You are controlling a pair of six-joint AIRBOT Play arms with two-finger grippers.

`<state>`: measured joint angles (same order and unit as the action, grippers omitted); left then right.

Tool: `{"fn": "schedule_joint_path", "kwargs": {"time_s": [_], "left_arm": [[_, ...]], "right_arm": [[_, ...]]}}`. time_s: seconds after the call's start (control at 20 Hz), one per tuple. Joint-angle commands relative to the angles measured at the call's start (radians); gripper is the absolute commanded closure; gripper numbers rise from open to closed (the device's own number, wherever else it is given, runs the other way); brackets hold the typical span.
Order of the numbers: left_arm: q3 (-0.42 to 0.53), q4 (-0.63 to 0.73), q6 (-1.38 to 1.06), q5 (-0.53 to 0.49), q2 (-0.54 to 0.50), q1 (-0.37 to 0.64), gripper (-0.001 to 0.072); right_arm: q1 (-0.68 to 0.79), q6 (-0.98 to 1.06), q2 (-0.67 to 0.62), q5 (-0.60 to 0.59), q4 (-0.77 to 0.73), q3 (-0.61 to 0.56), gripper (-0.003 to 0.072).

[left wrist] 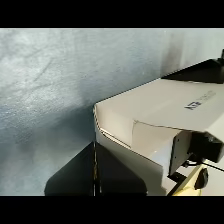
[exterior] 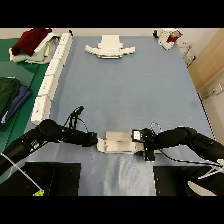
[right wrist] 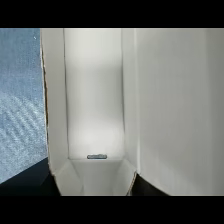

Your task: Fold the box.

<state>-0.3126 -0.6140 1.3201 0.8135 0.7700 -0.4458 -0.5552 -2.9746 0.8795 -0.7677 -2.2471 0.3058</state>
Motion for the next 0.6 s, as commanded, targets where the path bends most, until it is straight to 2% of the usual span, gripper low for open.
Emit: {"fn": "schedule_joint_path", "kwargs": {"time_s": [0.0, 0.1, 0.15, 0.2, 0.25, 0.3, 0.55], "left_arm": [[-0.012, 0.01, 0.003, 0.044, -0.013, -0.008, 0.0691], [-0.012, 0.013, 0.003, 0.059, -0.013, -0.008, 0.0691], [-0.013, 0.018, 0.003, 0.058, -0.013, -0.008, 0.0604], [-0.013, 0.023, 0.004, 0.058, -0.013, -0.008, 0.0367], [-0.013, 0.03, 0.003, 0.058, -0.013, -0.008, 0.0333], [-0.013, 0.032, 0.003, 0.058, -0.013, -0.008, 0.0361], [-0.011, 0.031, 0.003, 0.045, -0.011, -0.008, 0.0361]], "right_arm": [[0.001, 0.0, -0.001, 0.0, 0.0, 0.001, 0.0183], [0.001, 0.0, -0.001, 0.0, 0.0, 0.001, 0.0183], [0.001, 0.0, -0.001, 0.0, 0.0, 0.001, 0.0184], [0.001, 0.0, -0.001, 0.0, 0.0, 0.001, 0.0183], [0.001, 0.0, -0.001, 0.0, 0.0, 0.001, 0.0183], [0.001, 0.0, -0.001, 0.0, 0.0, 0.001, 0.0183], [0.001, 0.0, -0.001, 0.0, 0.0, 0.001, 0.0183]]}}
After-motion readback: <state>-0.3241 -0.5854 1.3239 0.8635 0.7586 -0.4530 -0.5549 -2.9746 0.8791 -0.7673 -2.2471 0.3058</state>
